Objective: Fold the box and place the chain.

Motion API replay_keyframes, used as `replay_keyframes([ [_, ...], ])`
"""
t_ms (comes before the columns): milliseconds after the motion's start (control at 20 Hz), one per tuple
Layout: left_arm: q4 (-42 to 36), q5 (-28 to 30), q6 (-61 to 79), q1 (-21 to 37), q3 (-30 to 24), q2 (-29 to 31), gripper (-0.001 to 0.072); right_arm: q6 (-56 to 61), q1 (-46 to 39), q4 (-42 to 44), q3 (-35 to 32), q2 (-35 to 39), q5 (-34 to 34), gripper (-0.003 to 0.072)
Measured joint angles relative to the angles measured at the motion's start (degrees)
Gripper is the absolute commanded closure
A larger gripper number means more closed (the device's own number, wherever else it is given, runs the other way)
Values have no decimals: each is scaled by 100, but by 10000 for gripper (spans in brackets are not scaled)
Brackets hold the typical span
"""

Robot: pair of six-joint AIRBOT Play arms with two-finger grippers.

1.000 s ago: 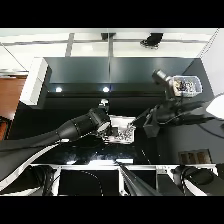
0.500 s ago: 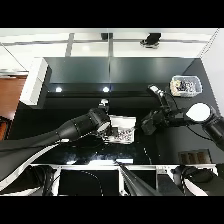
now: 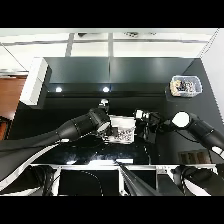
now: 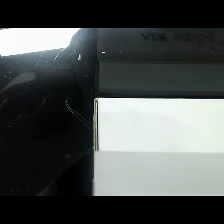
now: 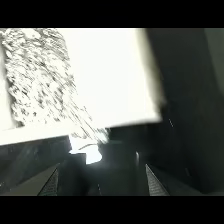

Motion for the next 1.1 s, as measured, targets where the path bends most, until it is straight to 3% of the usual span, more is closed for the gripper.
replay_keyframes([
  [50, 0, 0, 0, 0, 0, 0, 679, -337, 28, 175, -13, -101, -59, 190],
  [350, 0, 0, 0, -2, 0, 0, 679, -1353, 81, 710, -42, -457, -374, 193],
  [400, 0, 0, 0, 0, 0, 0, 679, -1432, 83, 796, -44, -481, -444, 327],
  [450, -2, -2, 0, -2, 0, 0, 679, -1515, 85, 868, -44, -498, -501, 512],
  [500, 0, 0, 0, -2, 0, 0, 679, -1552, 85, 920, -46, -511, -542, 565],
  [600, 0, 0, 0, 0, 0, 0, 679, -1620, 85, 984, -46, -529, -603, 568],
  [650, 0, 0, 0, 0, 0, -2, 679, -1622, 85, 1008, -46, -535, -619, 663],
  [900, 0, 0, 0, -2, 0, -2, 679, -1176, 85, 798, -46, -522, -658, 674],
  [1100, 0, 0, -2, -2, 0, -2, 679, 140, 70, 142, 24, -269, -540, 674],
])
